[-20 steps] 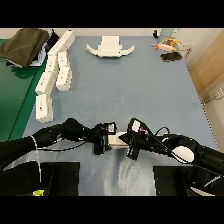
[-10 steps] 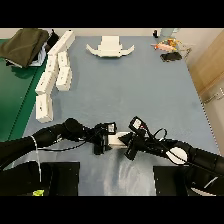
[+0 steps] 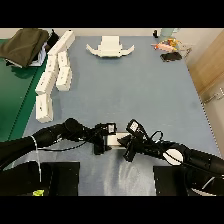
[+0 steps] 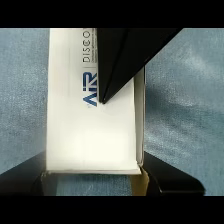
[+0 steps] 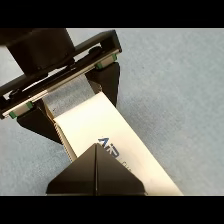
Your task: Fold the box.
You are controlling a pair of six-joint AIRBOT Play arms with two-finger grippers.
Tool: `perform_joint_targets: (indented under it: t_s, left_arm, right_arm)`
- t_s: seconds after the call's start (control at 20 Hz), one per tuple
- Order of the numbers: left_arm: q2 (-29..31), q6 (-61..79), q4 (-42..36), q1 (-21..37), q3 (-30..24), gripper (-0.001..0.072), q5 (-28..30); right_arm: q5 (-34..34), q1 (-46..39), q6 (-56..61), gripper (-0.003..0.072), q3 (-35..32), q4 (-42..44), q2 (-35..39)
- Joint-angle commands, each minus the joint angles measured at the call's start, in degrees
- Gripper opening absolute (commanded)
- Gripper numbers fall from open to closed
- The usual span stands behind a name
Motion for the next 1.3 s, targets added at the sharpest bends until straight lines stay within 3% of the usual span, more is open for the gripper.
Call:
perform_joint_targets:
  t_s: [0.0,0.3,0.75,1.05,1.15,1.25]
  left_arm:
    - [0.0,-0.1,-0.1,0.0,0.1,0.0532,0.0]
    - [0.0,-0.1,-0.1,0.0,0.1,0.0532,0.0]
    - [0.0,-0.1,-0.1,0.0,0.1,0.0531,0.0]
    - [0.0,-0.1,-0.1,0.0,0.1,0.0531,0.0]
    - [0.0,-0.1,-0.1,0.0,0.1,0.0532,0.0]
    - [0.0,-0.1,-0.1,0.0,0.1,0.0531,0.0]
  right_arm:
    - [2.1,0.1,0.0,0.0004,-0.7,-0.3,-0.3]
    - [-0.2,0.1,0.0,0.0004,-0.6,-0.4,0.1]
    - [-4.9,-0.2,0.0,0.0006,-0.6,-3.3,9.2]
    - [-5.2,-2.6,0.0,0.0006,-0.2,-7.1,9.2]
    - [-3.5,-5.4,0.0,0.0006,0.9,-7.1,8.8]
    - [3.8,-10.5,0.3,0.0006,4.2,-7.5,7.1]
